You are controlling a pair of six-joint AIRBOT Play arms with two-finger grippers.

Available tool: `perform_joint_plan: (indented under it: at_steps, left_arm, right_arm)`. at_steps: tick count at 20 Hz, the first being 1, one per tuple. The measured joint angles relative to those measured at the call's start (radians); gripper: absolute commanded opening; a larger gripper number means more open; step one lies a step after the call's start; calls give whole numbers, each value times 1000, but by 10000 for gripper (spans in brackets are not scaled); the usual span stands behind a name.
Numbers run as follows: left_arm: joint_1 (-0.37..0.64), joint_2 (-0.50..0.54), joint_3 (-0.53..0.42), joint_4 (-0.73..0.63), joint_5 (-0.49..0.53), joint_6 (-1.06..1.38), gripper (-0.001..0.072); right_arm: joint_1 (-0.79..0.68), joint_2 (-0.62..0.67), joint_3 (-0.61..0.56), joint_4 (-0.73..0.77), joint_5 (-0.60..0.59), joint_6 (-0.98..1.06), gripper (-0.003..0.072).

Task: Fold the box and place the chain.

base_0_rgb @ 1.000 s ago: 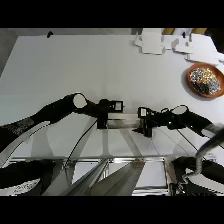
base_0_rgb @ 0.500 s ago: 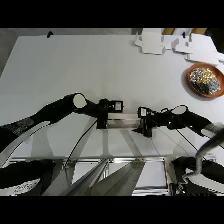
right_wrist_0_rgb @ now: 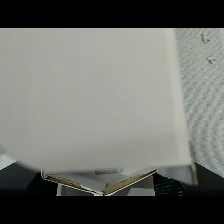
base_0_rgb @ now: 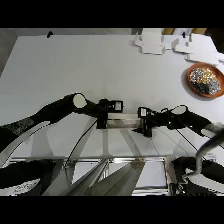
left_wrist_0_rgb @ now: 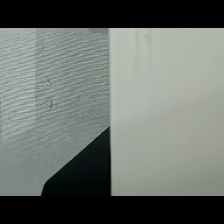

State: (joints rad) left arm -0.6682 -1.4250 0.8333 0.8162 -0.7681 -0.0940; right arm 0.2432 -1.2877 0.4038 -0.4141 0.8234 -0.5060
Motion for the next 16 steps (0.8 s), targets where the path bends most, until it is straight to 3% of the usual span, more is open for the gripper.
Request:
perform_joint_plan:
  at_steps: [8,9,11,12,13,16]
  left_arm:
    - [0,0,0,0,0,0,15]
    - [0,0,0,0,0,0,63]
    - [0,-1,-2,20,-10,0,460]
    - [0,0,-2,17,-5,1,588]
    - [2,0,-1,14,3,0,627]
    - [2,6,-1,15,-8,1,634]
  right_arm:
    - [0,0,0,0,0,0,308]
    - [0,0,0,0,0,0,308]
    - [1,0,-1,2,-3,1,308]
    - [1,0,-1,-1,-3,-2,308]
    - [1,0,-1,-1,-3,-2,308]
    - [1,0,-1,-2,1,0,308]
